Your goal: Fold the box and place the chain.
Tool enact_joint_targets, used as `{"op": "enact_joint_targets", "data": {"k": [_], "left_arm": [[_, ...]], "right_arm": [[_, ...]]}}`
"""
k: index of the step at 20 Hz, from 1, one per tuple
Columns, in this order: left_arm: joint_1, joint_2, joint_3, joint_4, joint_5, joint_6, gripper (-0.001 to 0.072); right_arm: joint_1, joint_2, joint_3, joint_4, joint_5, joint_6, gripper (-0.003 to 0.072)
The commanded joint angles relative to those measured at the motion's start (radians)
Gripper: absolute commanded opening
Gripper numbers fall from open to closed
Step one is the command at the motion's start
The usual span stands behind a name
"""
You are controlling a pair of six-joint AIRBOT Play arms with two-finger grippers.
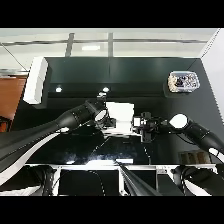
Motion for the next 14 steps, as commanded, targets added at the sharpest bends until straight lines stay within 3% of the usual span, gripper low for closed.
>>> {"op": "enact_joint_targets", "data": {"k": [1, 7, 11, 12, 13, 14], "left_arm": [[0.000, 0.000, 0.000, 0.000, 0.001, -0.001, 0.0028], [0.000, 0.000, 0.000, -0.001, 0.003, -0.001, 0.0028], [0.000, 0.000, 0.000, -0.001, 0.005, -0.001, 0.0029], [0.000, 0.000, 0.000, -0.001, 0.005, -0.001, 0.0028], [0.000, 0.000, 0.000, -0.001, 0.005, -0.001, 0.0028], [0.000, 0.000, 0.000, -0.001, 0.005, -0.001, 0.0029]], "right_arm": [[0.013, -0.011, 0.000, 0.062, -0.016, -0.047, 0.0182], [0.015, -0.056, 0.000, 0.263, -0.023, -0.024, 0.0182], [0.015, -0.103, 0.000, 0.278, -0.032, -0.012, 0.0181], [0.015, -0.103, 0.000, 0.278, -0.032, -0.003, 0.0172], [0.015, -0.103, 0.000, 0.276, -0.030, 0.005, 0.0065], [0.015, -0.103, 0.000, 0.275, -0.033, 0.018, 0.0074]]}}
